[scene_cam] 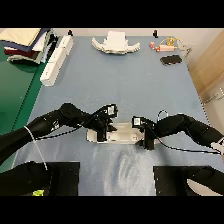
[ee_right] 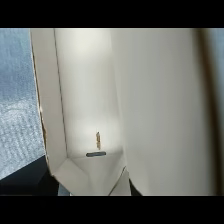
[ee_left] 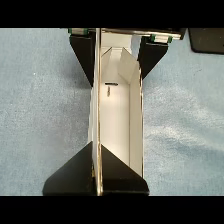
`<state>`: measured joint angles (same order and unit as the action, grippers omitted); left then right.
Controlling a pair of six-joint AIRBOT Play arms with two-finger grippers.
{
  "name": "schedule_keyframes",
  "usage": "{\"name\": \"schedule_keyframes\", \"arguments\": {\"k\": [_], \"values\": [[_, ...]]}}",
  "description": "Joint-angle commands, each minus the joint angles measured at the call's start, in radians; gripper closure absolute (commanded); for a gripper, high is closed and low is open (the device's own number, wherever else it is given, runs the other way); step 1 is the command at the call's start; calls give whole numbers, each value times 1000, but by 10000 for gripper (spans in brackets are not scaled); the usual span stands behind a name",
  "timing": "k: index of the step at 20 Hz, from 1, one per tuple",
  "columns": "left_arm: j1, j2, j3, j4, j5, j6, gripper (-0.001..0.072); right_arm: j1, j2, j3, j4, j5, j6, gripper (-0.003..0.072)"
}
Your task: Fold the box.
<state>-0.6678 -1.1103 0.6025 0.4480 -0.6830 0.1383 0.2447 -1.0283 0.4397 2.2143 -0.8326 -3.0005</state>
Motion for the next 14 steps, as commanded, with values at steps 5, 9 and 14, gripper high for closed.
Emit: {"name": "schedule_keyframes", "arguments": {"k": [5, 9, 14], "values": [[1, 1, 1, -16, 0, 0, 207, 0, -1, 0, 0, 0, 0, 181], [27, 61, 1, 79, -14, -170, 206, 0, -1, 0, 0, 0, 0, 181], [117, 245, 1, 477, -212, -774, 335, 0, -1, 0, 0, 0, 0, 181]]}}
